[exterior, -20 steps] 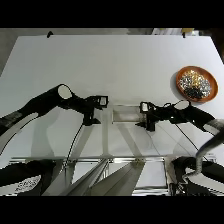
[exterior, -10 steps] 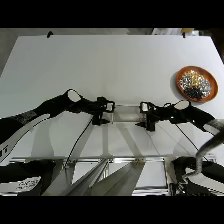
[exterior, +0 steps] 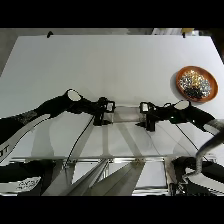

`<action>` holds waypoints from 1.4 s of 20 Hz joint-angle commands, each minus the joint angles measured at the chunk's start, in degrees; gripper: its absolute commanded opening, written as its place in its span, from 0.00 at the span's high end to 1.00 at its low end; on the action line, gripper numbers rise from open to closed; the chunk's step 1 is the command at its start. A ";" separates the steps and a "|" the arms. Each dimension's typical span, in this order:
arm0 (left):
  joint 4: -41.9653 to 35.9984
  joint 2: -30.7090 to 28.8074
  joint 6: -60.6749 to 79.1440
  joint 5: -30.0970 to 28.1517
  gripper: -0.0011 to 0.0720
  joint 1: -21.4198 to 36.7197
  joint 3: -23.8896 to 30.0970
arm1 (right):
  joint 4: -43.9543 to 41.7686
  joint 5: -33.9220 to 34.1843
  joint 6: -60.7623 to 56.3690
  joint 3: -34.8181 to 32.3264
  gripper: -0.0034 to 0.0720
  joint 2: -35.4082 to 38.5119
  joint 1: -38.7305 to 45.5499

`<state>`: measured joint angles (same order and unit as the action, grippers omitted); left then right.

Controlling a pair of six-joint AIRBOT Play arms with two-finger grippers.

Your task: Fold the box and place the chain.

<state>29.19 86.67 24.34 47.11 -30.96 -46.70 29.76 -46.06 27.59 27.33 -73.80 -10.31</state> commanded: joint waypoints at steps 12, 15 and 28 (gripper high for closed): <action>-4.90 3.96 -2.19 -0.92 0.03 -1.11 0.02 | -0.02 0.02 -0.11 -0.02 0.42 0.02 0.02; -5.25 4.24 -3.15 -1.68 0.03 -1.27 0.04 | -0.02 0.02 -0.11 -0.02 0.42 0.02 0.02; -5.35 4.22 -3.15 -1.44 0.39 -1.27 0.04 | -0.04 0.02 -0.11 -0.02 0.42 0.02 0.02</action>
<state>23.97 90.85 21.26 45.84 -32.18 -46.70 29.69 -45.93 27.46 27.33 -73.80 -10.31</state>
